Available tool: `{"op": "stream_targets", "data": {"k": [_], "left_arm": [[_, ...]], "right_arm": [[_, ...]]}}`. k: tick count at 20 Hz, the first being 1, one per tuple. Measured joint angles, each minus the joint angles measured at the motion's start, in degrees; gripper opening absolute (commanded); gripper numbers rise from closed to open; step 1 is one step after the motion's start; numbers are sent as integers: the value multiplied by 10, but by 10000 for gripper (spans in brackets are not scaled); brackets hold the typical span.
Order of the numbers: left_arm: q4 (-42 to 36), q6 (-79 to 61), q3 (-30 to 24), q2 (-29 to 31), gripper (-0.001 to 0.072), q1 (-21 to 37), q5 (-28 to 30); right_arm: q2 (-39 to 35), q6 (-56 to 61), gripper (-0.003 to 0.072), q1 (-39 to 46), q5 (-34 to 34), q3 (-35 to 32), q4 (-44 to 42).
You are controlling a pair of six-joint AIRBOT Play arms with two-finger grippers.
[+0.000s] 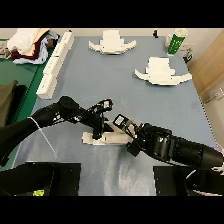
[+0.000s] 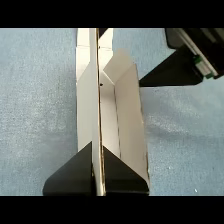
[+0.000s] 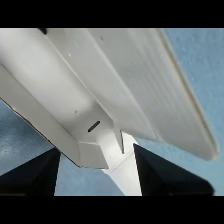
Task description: Fold the box.
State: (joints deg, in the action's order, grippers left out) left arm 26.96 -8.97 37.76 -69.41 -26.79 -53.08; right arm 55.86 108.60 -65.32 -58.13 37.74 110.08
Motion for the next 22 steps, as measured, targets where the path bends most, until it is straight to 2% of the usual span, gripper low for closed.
{"op": "stream_targets", "data": {"k": [2,5,10,14,17,22], "left_arm": [[0,0,0,0,15,0,0],[0,0,0,0,15,0,0],[0,0,0,0,15,0,0],[0,0,0,0,15,0,0],[0,0,0,0,15,0,0],[0,0,0,0,15,0,0]], "right_arm": [[-7,-56,720,33,24,-6,-23],[-29,-198,720,106,59,-22,-110],[-44,-583,720,261,92,-48,-351],[-8,-847,719,350,87,-56,-541],[23,-930,715,379,77,-58,-605],[41,-988,705,393,60,-64,-629]]}}
